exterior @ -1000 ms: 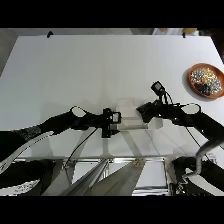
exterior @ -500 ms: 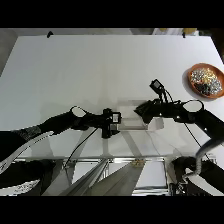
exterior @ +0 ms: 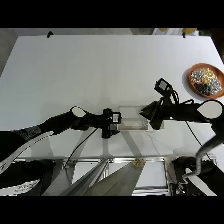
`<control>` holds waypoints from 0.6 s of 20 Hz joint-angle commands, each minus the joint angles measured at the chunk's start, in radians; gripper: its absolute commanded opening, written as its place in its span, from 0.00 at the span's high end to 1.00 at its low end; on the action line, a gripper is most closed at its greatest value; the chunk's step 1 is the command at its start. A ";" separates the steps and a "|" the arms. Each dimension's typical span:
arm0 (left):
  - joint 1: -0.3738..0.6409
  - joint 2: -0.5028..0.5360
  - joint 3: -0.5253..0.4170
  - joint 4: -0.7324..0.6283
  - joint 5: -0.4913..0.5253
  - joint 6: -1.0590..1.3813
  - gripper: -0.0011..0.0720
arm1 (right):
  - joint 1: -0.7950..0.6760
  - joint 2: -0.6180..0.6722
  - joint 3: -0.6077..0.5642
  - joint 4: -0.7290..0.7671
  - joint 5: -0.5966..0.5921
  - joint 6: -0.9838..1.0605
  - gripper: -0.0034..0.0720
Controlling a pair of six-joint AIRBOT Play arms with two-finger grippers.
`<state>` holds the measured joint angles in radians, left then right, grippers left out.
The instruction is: Fold the box and place the chain.
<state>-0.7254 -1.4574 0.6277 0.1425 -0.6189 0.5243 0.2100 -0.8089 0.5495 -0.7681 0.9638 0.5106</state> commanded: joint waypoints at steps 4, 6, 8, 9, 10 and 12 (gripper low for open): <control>0.001 0.000 0.000 0.000 0.010 0.000 0.55 | 0.001 0.021 0.003 -0.145 0.048 0.111 0.74; 0.001 0.007 0.000 0.000 0.010 0.000 0.28 | 0.001 0.021 0.003 -0.145 0.048 0.111 0.74; 0.002 0.032 0.000 0.000 0.010 0.000 0.07 | 0.001 0.021 0.003 -0.145 0.049 0.111 0.73; 0.008 0.048 0.000 0.000 0.010 -0.001 0.03 | 0.001 0.021 0.003 -0.145 0.050 0.111 0.71; 0.016 0.062 0.000 0.000 0.008 0.000 0.03 | 0.001 0.021 0.003 -0.145 0.050 0.111 0.71; 0.036 0.072 0.000 0.007 -0.016 0.000 0.02 | 0.001 0.021 0.003 -0.145 0.050 0.111 0.71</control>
